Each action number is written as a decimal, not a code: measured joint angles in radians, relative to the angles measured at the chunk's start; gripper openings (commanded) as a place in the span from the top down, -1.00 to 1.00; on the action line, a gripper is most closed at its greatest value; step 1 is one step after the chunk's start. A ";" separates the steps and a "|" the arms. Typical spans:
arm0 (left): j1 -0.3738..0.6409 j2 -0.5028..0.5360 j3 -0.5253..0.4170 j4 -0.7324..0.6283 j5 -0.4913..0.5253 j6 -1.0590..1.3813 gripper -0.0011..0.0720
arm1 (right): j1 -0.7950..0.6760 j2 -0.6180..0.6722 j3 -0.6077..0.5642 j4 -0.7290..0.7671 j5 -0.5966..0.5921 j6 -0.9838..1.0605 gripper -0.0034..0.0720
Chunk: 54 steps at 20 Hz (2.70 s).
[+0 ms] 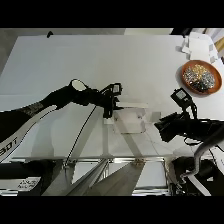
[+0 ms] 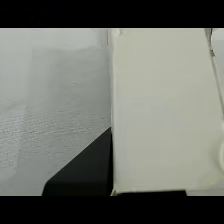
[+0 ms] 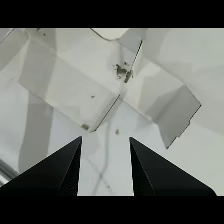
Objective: Fold the box and place the chain.
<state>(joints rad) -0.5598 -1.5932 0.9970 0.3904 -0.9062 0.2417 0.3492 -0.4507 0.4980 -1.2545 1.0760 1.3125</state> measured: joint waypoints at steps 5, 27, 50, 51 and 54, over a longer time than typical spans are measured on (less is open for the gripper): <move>-0.004 -0.021 0.000 -0.010 0.003 0.013 0.96 | 0.000 0.004 0.000 -0.006 0.003 0.000 0.02; -0.019 -0.050 0.000 -0.091 0.053 0.043 0.96 | 0.000 0.004 0.000 -0.030 -0.023 -0.003 0.02; -0.027 -0.063 0.001 -0.064 0.061 0.069 0.94 | 0.000 0.004 0.000 -0.030 -0.022 -0.005 0.02; -0.027 -0.063 0.001 -0.063 0.061 0.069 0.94 | 0.000 0.004 0.000 -0.030 -0.022 -0.008 0.02; -0.027 -0.063 0.001 -0.061 0.061 0.069 0.94 | 0.000 0.004 0.000 -0.029 -0.022 -0.018 0.03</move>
<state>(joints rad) -0.5869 -1.6562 0.9977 0.3290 -0.8455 0.3107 0.3492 -0.4465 0.4980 -1.2839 1.0542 1.2942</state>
